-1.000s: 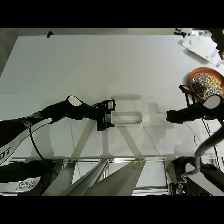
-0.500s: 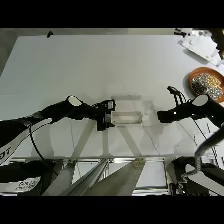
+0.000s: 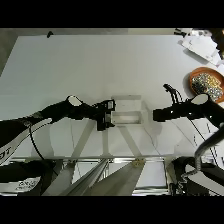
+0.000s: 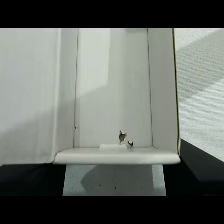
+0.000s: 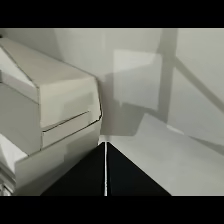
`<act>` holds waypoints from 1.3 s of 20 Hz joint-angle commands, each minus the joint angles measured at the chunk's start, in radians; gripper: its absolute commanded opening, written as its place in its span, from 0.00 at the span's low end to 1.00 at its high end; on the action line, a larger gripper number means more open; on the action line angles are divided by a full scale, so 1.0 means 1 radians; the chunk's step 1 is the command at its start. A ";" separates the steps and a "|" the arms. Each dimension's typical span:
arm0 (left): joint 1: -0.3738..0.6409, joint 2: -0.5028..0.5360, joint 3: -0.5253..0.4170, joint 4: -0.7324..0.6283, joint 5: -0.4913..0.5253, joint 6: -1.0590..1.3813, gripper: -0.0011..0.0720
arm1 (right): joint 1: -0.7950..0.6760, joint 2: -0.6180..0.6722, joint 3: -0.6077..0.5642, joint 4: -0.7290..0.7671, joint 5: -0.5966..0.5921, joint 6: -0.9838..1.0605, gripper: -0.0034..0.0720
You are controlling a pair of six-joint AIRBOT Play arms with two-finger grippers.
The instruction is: Fold the box and place the chain.
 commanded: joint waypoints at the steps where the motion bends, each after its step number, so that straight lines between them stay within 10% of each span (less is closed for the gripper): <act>1: 0.001 0.000 0.000 0.000 0.000 0.000 0.48 | 0.023 0.000 -0.001 0.069 0.037 -0.035 0.12; 12: 0.001 0.000 0.000 0.000 0.000 0.000 0.48 | 0.056 0.029 0.000 0.113 0.066 -0.023 0.69; 26: 0.001 0.000 0.000 0.000 0.000 0.000 0.48 | 0.443 0.003 0.152 -0.352 -0.189 0.633 0.69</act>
